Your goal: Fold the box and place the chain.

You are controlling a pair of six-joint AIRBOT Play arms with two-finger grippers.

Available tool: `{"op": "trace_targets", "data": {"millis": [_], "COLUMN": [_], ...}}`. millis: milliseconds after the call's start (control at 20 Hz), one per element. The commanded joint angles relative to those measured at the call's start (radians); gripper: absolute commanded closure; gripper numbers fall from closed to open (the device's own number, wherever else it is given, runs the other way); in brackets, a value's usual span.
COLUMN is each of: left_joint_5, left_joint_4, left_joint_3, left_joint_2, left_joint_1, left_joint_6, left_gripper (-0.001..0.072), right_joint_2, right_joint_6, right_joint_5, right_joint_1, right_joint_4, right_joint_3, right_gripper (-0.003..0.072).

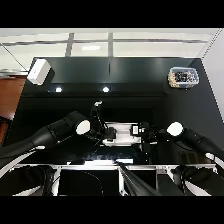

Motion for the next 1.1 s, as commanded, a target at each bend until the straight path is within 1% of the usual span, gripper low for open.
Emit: {"op": "trace_targets", "data": {"millis": [0,50,100,300,400,550,650,750,800,850,1050], "left_joint_5": [-0.044,-0.052,-0.053,-0.068,-0.130,-0.187,-0.232,-0.249,-0.254,-0.255,-0.266], "left_joint_4": [0.085,0.119,0.141,0.164,0.166,0.212,0.225,0.223,0.224,0.229,0.240], "left_joint_3": [0.017,0.021,0.024,0.051,0.097,0.174,0.201,0.206,0.207,0.207,0.207], "left_joint_2": [-0.002,-0.002,-0.002,-0.019,-0.061,-0.130,-0.165,-0.179,-0.183,-0.187,-0.206], "left_joint_1": [-0.027,-0.035,-0.041,-0.044,-0.050,-0.082,-0.096,-0.103,-0.102,-0.101,-0.106], "left_joint_6": [-0.095,-0.137,-0.160,-0.225,-0.229,-0.248,-0.282,-0.311,-0.315,-0.315,-0.333], "left_gripper": [0.0164,0.0171,0.0218,0.0230,0.0233,0.0307,0.0307,0.0317,0.0393,0.0452,0.0452], "right_joint_2": [0.000,0.000,0.000,0.000,0.000,0.000,0.000,0.000,0.000,0.000,0.000], "right_joint_6": [0.000,0.000,0.000,0.000,0.000,0.000,0.000,0.000,0.000,0.000,0.000], "right_joint_5": [0.000,0.000,0.000,0.000,0.000,0.001,0.001,0.001,0.001,0.000,0.000], "right_joint_1": [0.000,0.000,0.000,0.000,0.000,0.000,0.000,0.000,0.000,0.000,0.000], "right_joint_4": [0.000,0.000,0.000,0.000,0.000,0.000,0.000,0.000,0.000,0.000,0.000], "right_joint_3": [0.000,0.000,0.000,0.000,0.000,0.000,0.000,0.000,0.000,0.000,0.000], "right_gripper": [0.0155,0.0155,0.0155,0.0155,0.0155,0.0155,0.0155,0.0155,0.0155,0.0155,0.0155]}}
